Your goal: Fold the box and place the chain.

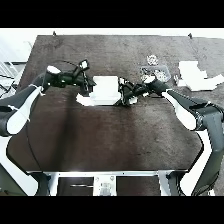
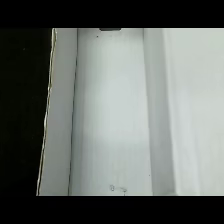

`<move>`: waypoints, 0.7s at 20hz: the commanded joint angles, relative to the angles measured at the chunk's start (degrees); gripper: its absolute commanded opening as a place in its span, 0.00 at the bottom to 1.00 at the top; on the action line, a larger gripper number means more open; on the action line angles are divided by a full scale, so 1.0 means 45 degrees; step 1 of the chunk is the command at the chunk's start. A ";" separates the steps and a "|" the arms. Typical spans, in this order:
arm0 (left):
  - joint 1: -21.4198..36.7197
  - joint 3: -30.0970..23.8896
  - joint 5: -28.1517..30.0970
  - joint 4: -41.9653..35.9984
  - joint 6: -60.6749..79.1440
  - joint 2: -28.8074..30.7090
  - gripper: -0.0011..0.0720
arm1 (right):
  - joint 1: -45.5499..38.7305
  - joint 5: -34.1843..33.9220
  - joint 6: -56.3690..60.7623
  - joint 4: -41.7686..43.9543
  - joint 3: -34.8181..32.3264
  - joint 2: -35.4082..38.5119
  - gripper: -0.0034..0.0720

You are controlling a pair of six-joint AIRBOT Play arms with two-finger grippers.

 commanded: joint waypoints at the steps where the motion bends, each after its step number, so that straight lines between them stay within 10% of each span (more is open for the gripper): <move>1: 0.0767 0.1326 -0.3211 0.1413 -0.1515 0.0000 0.04 | 0.0005 0.0000 0.0010 0.0015 0.0000 0.0000 0.81; 2: 0.0971 0.1642 -0.3925 0.1948 -0.1598 0.0000 0.21 | 0.0005 0.0005 0.0010 0.0019 0.0000 0.0000 0.81; 4: 0.1137 0.1923 -0.4507 0.2628 -0.2205 0.0000 0.95 | 0.0005 0.0005 0.0010 0.0019 0.0000 0.0000 0.81; 14: -0.0248 0.0967 -0.3254 0.5450 -0.3084 -0.0034 0.93 | 0.0015 0.0005 0.0010 0.0019 0.0000 0.0000 0.81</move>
